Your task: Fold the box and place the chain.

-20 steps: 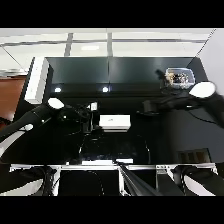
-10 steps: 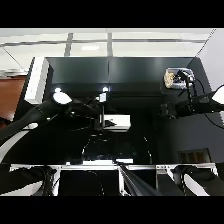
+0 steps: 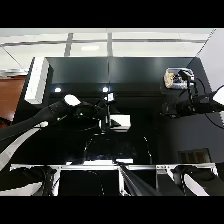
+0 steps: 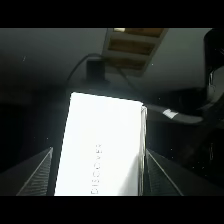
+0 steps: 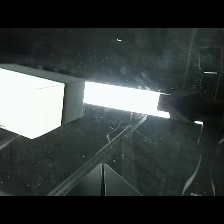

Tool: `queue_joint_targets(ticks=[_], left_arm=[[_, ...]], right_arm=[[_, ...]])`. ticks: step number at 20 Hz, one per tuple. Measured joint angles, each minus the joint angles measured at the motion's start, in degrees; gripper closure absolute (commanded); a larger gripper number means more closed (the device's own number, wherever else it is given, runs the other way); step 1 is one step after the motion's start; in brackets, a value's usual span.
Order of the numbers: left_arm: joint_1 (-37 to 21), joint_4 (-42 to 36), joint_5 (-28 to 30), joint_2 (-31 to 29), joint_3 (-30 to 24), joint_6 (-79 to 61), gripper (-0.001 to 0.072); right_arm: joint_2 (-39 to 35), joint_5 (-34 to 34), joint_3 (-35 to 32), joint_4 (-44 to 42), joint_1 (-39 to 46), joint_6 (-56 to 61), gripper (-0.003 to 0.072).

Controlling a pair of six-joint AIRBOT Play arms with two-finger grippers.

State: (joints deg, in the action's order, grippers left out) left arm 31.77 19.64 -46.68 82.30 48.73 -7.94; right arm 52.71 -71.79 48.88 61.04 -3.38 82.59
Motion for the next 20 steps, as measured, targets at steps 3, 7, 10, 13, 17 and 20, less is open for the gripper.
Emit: queue_joint_targets(ticks=[3, 7, 10, 13, 17, 20], left_arm=[[0.1, 0.1, 1.1, 0.3, 0.0, 0.7, -0.0006], [0.1, 0.6, 1.3, 0.5, 0.0, 1.6, -0.0005], [0.1, 0.9, 1.0, 0.5, 0.0, 2.1, -0.0005], [0.1, 1.3, -0.5, 0.5, 0.0, 2.3, -0.0006], [0.1, 2.4, -1.7, 0.5, 0.0, 2.3, -0.0005], [0.1, 2.7, -2.0, 0.5, 0.0, 1.6, -0.0006]], right_arm=[[0.0, 0.1, 0.0, 0.1, 0.0, 0.0, 0.0673], [0.0, 0.3, 0.0, 0.1, 0.0, 0.1, 0.0673], [0.0, 0.4, 0.0, 0.2, 0.0, 0.0, 0.0673], [0.0, 0.4, 0.0, 0.2, 0.0, -0.2, 0.0673], [0.0, 0.5, 0.0, 0.2, 0.0, -0.3, 0.0673], [0.0, 0.5, 0.0, 0.3, 0.0, -0.3, 0.0673]])
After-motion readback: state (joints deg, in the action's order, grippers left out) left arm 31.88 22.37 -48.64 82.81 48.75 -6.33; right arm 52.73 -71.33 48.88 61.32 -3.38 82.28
